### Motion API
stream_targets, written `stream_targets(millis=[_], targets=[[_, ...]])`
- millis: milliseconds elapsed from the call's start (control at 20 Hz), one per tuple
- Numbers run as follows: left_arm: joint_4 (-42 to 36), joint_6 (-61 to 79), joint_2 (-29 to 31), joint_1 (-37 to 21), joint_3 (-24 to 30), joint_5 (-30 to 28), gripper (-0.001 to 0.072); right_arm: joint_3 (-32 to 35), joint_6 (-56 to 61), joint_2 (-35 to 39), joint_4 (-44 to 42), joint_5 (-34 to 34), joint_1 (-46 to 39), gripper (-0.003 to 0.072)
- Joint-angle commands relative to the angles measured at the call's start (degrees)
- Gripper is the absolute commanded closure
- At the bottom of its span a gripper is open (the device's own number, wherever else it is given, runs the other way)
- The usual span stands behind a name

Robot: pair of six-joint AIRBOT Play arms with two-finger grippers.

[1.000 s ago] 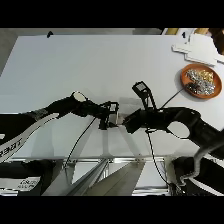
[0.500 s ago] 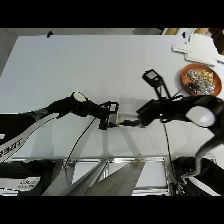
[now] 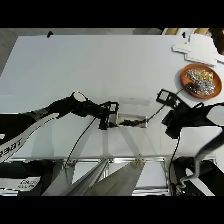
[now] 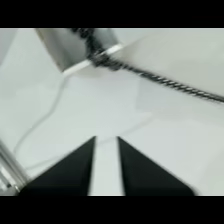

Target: Fold the box and place the chain.

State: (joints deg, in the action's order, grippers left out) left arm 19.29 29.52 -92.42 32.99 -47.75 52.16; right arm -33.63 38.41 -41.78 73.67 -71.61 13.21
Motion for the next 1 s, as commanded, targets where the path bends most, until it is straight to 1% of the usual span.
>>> stream_targets(millis=[0,100,150,200,300,400,500,650,950], targets=[[0.0,0.0,0.0,0.0,0.0,0.0,0.0503,7.8,-24.5,-3.0,-3.6,3.1,-1.5,0.0225],[0.0,0.0,0.0,0.0,0.0,0.0,0.0503,8.7,-26.5,-5.0,-3.7,8.2,-1.5,0.0231],[0.0,0.0,0.0,0.0,0.0,0.0,0.0503,8.7,-26.5,-5.8,-3.8,11.0,-1.5,0.0259],[0.0,0.0,0.0,0.0,0.0,0.0,0.0503,8.7,-26.5,-6.4,-4.4,13.6,-1.5,0.0302],[0.0,0.0,0.0,0.0,0.0,0.0,0.0503,8.7,-27.7,-7.6,-8.5,17.1,-1.5,0.0362],[0.0,0.0,0.0,0.0,0.0,0.0,0.0503,8.7,-30.7,-8.5,-11.8,19.2,-1.5,0.0362],[0.0,0.0,0.0,0.0,0.0,0.0,0.0503,8.7,-31.0,-9.7,-13.0,21.6,-1.5,0.0362],[0.0,0.0,0.0,0.0,0.0,0.0,0.0503,8.7,-31.0,-10.5,-14.0,21.9,-1.5,0.0366],[0.0,0.0,0.0,0.0,0.0,0.0,0.0503,8.8,-31.0,-10.5,-16.1,24.4,-1.5,0.0366]])
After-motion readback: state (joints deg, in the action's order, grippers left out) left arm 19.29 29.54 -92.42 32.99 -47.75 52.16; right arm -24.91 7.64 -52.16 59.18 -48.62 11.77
